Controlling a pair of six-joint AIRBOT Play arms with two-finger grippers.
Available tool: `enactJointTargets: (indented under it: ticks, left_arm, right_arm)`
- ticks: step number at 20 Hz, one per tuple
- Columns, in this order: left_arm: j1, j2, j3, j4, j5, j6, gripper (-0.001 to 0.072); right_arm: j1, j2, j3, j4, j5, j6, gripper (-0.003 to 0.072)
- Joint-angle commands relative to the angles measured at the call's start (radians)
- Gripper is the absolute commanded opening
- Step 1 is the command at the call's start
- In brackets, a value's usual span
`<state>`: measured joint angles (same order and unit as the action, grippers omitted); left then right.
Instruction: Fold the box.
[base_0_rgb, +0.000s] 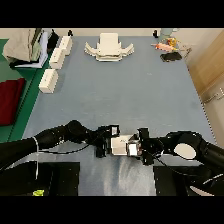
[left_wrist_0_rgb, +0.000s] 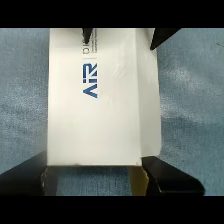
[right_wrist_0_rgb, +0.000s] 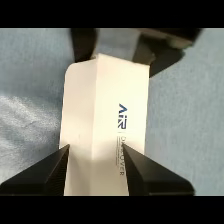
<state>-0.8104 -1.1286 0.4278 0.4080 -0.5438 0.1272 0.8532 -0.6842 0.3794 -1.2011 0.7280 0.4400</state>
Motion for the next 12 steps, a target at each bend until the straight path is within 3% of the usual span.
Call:
enactJointTargets:
  ticks: [1,10,12]
  left_arm:
    - [0.0,0.0,0.0,0.003,0.002,0.003,0.0431]
    - [0.0,0.0,0.0,0.003,0.002,0.003,0.0431]
    - [0.0,0.0,0.0,0.003,0.002,0.003,0.0431]
  right_arm:
    - [0.0,0.021,0.002,-0.006,0.032,0.016,0.0519]
    - [0.001,0.004,0.001,-0.077,-0.006,0.024,0.0506]
    - [0.001,0.004,0.002,-0.078,-0.009,0.024,0.041]
